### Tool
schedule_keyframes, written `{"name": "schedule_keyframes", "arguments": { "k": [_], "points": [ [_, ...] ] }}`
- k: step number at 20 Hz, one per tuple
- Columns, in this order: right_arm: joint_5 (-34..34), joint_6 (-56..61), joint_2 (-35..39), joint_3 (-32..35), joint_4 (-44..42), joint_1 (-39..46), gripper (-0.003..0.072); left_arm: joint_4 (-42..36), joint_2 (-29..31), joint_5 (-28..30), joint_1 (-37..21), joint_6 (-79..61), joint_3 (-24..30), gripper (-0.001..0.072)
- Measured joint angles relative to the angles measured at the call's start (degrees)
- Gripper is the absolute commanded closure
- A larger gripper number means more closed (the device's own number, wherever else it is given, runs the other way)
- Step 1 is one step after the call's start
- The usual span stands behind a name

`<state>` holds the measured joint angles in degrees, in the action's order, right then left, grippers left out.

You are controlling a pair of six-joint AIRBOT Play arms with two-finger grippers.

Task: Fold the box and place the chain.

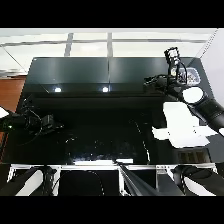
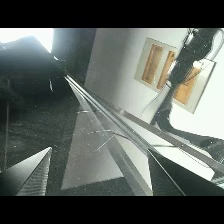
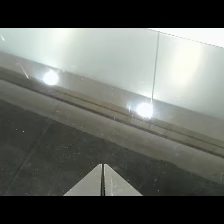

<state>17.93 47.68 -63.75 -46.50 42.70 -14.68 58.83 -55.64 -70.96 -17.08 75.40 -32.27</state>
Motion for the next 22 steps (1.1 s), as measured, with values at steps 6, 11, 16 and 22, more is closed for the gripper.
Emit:
{"name": "schedule_keyframes", "arguments": {
  "k": [6, 11, 16, 22],
  "points": [
    [0.0, 0.0, 0.0, 0.0, 0.0, 0.0, 0.0669, 0.0, 0.0, 0.0, 0.0, 0.0, 0.0, 0.0016],
    [0.0, 0.0, 0.0, 0.0, 0.0, 0.0, 0.0669, 0.0, 0.0, 0.0, 0.0, 0.0, 0.0, 0.0016],
    [0.0, 0.0, 0.0, 0.0, 0.0, 0.0, 0.0669, 0.0, 0.0, 0.4, 0.0, 0.0, 0.0, 0.0016],
    [0.0, 0.0, 0.0, 0.0, -3.6, 0.0, 0.0668, -3.8, 0.0, 4.9, 0.0, 0.0, 0.0, 0.0011]
  ]
}}
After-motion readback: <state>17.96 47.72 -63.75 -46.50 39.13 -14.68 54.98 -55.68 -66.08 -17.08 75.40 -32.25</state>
